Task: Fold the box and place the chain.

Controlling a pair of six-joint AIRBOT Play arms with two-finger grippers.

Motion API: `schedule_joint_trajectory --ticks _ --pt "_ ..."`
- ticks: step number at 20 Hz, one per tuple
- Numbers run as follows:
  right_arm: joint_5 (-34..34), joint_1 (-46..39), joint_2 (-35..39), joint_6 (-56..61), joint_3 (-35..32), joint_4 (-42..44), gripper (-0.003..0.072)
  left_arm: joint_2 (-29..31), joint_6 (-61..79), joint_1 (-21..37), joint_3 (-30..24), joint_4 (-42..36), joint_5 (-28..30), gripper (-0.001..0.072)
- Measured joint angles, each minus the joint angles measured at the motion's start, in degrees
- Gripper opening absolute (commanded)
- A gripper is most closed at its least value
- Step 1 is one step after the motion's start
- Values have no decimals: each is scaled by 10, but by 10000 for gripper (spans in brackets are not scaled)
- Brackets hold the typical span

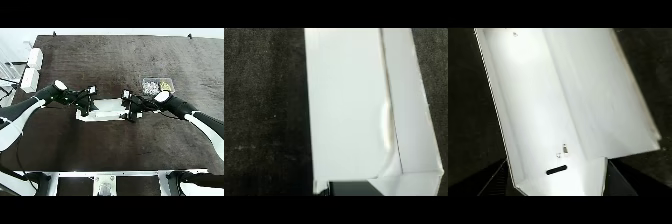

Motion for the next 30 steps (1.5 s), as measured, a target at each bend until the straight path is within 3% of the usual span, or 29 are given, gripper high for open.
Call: schedule_joint_trajectory --ticks 15,30 --pt "51 -8 -63 -48 30 38 698 0 0 0 0 0 1 20" --pt "73 -13 -95 -57 61 16 698 0 0 0 0 0 1 20"
